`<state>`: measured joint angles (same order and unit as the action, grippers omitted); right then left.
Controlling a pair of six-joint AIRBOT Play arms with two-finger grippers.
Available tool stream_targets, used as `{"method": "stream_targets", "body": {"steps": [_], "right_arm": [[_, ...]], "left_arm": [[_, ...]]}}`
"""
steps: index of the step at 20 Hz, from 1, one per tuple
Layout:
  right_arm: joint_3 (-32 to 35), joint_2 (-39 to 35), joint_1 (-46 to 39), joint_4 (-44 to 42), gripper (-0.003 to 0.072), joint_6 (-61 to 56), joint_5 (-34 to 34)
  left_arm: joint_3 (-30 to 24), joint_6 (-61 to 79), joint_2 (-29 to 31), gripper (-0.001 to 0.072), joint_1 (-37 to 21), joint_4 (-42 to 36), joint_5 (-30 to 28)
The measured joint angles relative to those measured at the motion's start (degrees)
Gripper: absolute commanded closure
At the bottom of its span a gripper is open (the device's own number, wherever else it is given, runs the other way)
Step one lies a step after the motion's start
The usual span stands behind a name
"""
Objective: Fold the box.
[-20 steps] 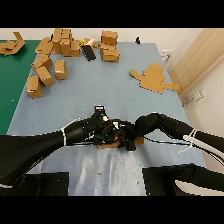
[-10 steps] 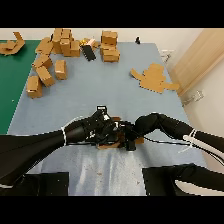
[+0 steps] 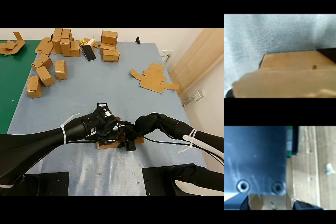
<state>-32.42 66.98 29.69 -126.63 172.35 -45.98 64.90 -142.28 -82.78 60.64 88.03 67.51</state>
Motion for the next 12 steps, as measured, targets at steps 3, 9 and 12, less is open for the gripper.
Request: {"method": "stream_targets", "body": {"steps": [3,9,12], "right_arm": [[0.0,0.0,0.0,0.0,0.0104,0.0,0.0],[0.0,0.0,0.0,0.0,0.0104,0.0,0.0],[0.0,0.0,0.02,0.0,0.0104,0.0,0.02]], "left_arm": [[0.92,-0.02,0.02,0.0271,-0.17,0.33,1.46],[1.64,-0.02,1.95,0.0271,-2.05,0.63,3.89],[1.75,0.0,3.13,0.0271,-3.72,0.7,4.61]]}}
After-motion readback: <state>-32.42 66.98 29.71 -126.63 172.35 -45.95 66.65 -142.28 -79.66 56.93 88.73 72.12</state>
